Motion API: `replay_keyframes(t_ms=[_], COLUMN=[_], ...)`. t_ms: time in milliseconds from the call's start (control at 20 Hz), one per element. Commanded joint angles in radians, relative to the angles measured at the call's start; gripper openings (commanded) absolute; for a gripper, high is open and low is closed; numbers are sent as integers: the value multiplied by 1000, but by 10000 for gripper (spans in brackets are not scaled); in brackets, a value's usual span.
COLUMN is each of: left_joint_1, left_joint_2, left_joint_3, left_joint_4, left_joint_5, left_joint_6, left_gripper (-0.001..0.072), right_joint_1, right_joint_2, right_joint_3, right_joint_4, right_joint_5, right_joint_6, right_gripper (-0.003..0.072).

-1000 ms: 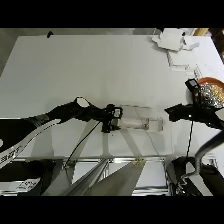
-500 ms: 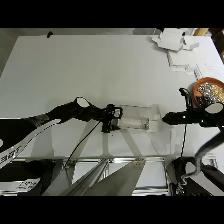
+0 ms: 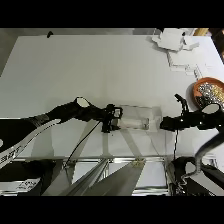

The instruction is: Fold the box and place the chain.

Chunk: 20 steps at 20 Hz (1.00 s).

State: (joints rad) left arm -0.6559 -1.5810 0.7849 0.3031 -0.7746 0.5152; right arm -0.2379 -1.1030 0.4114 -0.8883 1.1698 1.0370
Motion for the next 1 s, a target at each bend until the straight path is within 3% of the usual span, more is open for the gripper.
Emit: replay_keyframes(t_ms=[0,250,300,350,400,550,650,850,950], left_joint_1=[0,0,0,0,0,0,0,0,0], left_joint_2=[0,0,0,0,0,0,0,0,0], left_joint_3=[0,0,0,0,0,0,0,0,0], left_joint_4=[0,0,0,0,0,0,0,0,0], left_joint_5=[0,0,0,0,0,0,0,0,0], left_joint_6=[0,0,0,0,0,0,0,0,0], left_gripper=[504,504,504,504,504,504,504,504,504], right_joint_1=[39,47,47,47,47,85,122,181,208], right_joint_2=[6,130,151,164,170,171,171,171,171], right_joint_3=[-11,-11,-11,-11,-11,-11,-13,-13,-13], right_joint_4=[14,37,51,79,117,155,164,162,163], right_joint_5=[32,30,30,30,31,3,-17,-65,-90], right_joint_6=[14,13,13,14,14,13,13,24,60], right_gripper=[67,74,94,204,235,249,297,299,361])
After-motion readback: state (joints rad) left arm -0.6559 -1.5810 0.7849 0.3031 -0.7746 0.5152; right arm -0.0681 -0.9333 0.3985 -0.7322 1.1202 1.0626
